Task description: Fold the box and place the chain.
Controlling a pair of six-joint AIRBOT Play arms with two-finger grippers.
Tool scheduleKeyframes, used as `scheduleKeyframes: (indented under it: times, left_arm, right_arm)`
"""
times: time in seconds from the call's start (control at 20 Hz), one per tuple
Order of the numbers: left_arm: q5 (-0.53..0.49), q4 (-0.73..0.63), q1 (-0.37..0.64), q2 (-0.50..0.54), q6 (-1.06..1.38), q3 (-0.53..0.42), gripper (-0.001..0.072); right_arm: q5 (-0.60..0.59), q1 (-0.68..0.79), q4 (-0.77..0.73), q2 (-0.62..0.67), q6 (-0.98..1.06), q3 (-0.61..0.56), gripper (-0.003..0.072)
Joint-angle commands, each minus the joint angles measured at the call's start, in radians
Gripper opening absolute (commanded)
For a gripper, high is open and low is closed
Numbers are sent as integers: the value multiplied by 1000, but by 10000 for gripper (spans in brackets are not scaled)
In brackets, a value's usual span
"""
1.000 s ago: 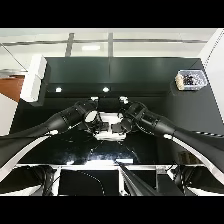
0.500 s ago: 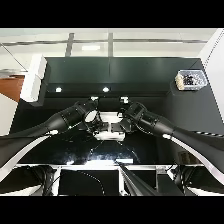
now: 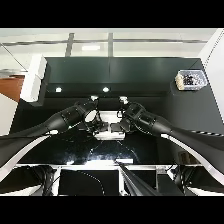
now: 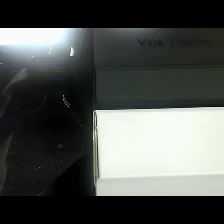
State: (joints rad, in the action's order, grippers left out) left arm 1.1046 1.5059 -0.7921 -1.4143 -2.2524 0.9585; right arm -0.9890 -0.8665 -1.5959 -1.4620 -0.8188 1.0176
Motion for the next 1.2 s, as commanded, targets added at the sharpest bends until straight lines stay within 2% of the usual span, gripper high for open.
scheduleKeyframes:
  times: [0.0,0.45,0.5,0.55,0.9,0.95,1.0,1.15]
  left_arm:
    - [0,-1,0,0,0,1,30]
    - [-2,0,0,0,0,1,30]
    - [-2,-1,0,0,0,1,31]
    - [-2,-1,0,0,0,1,30]
    - [-2,-2,0,0,0,1,31]
    - [-2,-5,0,0,0,1,30]
    - [-2,-5,0,0,0,1,30]
    - [-3,-4,1,0,0,1,30]
  right_arm:
    - [1,-1,0,-10,0,1,185]
    - [1,-1,-2,-19,0,1,176]
    - [1,-1,-4,-19,0,1,52]
    - [0,-1,-4,-19,0,1,26]
    - [-7,-1,-8,-19,7,1,31]
    - [-14,-1,-8,-18,12,1,248]
    - [-31,0,-8,-15,20,1,376]
    - [-64,0,-4,-4,19,1,370]
